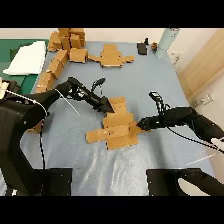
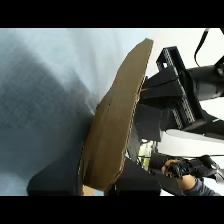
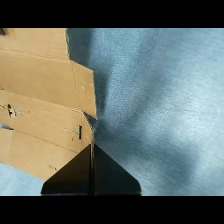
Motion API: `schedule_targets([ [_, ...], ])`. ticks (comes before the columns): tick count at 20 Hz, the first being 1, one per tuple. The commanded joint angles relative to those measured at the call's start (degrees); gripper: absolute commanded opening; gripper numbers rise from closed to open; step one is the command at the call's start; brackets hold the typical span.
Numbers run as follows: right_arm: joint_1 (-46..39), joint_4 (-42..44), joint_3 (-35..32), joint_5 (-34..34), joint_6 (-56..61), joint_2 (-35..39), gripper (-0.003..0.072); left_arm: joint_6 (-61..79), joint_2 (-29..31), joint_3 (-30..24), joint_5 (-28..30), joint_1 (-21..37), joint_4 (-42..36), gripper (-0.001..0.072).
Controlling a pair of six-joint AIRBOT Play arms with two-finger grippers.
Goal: Fold the box.
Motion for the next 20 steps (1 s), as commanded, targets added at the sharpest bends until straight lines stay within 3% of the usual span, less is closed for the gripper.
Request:
schedule_targets([
  [1,0.0,0.0,0.0,0.3,0.0,0.1,0.0003,1.1,-0.1,0.1,-2.1,-0.3,-0.2,0.0174],
  [4,0.0,0.0,0.0,0.3,0.0,0.1,0.0002,1.1,-0.1,0.1,-1.9,-0.7,1.1,0.0173],
  [5,0.0,0.0,0.0,0.3,0.0,0.1,0.0002,1.2,-0.1,0.1,-1.9,-0.7,1.1,0.0119],
  [6,0.0,0.0,0.0,0.3,0.0,0.1,0.0003,1.6,-0.1,0.1,-1.9,-0.7,1.1,0.0014],
  [11,0.0,0.0,0.0,0.3,0.0,0.1,0.0004,2.2,-0.1,0.1,-1.9,-0.7,1.1,0.0013],
  [12,0.0,-0.3,0.0,0.7,0.0,0.1,0.004,2.6,-0.1,0.1,-1.8,-0.7,1.1,0.0013],
  [13,-0.1,-0.8,0.0,1.5,0.1,0.1,0.017,2.6,-0.1,0.1,-1.8,-0.7,1.0,0.0013],
  [14,-0.3,-1.1,0.1,2.4,0.1,0.1,0.0252,2.6,-0.1,0.2,-1.8,-0.8,0.8,0.0012],
  [20,-5.1,-2.9,3.8,3.2,7.8,0.1,0.0254,10.6,5.2,0.0,2.3,-4.2,3.9,0.0009],
])
